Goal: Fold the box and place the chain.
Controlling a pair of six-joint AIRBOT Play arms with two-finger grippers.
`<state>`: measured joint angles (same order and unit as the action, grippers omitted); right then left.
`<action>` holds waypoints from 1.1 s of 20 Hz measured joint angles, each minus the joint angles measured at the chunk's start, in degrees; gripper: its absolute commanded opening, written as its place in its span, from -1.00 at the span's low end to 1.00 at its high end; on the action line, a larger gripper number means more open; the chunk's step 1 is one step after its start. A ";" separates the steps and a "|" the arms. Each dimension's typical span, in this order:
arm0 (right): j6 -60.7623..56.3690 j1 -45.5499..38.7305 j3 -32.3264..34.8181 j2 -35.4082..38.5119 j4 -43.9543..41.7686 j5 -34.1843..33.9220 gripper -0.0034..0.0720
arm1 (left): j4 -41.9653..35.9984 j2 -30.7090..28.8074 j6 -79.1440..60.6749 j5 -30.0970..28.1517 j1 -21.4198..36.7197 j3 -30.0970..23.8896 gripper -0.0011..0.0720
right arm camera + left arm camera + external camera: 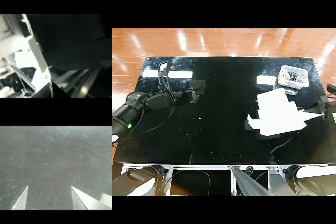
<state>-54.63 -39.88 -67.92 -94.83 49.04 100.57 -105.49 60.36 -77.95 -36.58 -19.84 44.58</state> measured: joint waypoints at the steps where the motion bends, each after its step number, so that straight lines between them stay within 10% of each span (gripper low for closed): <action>1: 0.39 3.06 2.27 2.38 -1.86 -1.95 -0.83 | -0.11 0.00 -0.02 -0.20 0.26 0.00 0.73; 14: 6.67 56.76 27.41 27.85 -16.37 -51.74 -0.83 | -11.82 2.86 -15.50 -14.47 11.54 0.02 0.73; 22: 3.06 63.93 28.52 30.36 -14.60 -55.45 -0.83 | -31.54 15.15 -46.56 -24.85 15.50 0.04 0.73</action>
<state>-51.57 24.05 -39.40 -64.47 34.44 45.12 -137.03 75.50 -124.51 -61.43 -4.34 44.62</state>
